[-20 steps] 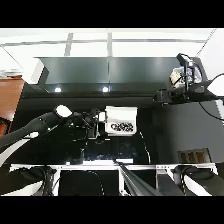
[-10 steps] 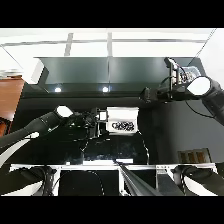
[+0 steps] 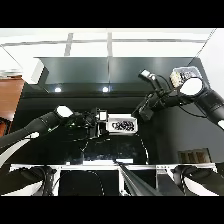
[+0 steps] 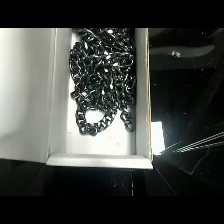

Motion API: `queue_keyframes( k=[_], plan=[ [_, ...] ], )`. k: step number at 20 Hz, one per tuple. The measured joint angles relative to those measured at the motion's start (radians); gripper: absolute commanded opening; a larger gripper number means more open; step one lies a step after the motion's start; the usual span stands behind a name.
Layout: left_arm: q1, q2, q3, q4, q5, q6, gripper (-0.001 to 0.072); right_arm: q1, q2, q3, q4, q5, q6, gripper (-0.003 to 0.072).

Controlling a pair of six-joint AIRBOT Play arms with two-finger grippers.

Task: Fold the box and place the chain.

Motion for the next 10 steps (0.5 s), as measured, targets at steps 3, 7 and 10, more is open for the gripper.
queue_keyframes(
  k=[3, 7, 10],
  plan=[
    [0.0, 0.0, 0.0, 0.0, 0.0, 0.0, 0.0351, 0.025, -0.011, -0.031, -0.005, 0.019, -0.152, 0.0674],
    [0.0, 0.0, 0.0, 0.0, -0.001, 0.0, 0.0351, 0.08, -0.019, -0.069, -0.007, 0.026, -0.302, 0.0674],
    [0.0, 0.0, 0.0, 0.0, -0.002, 0.0, 0.0351, 0.109, -0.021, -0.08, -0.008, 0.0, -0.358, 0.0674]
  ],
)
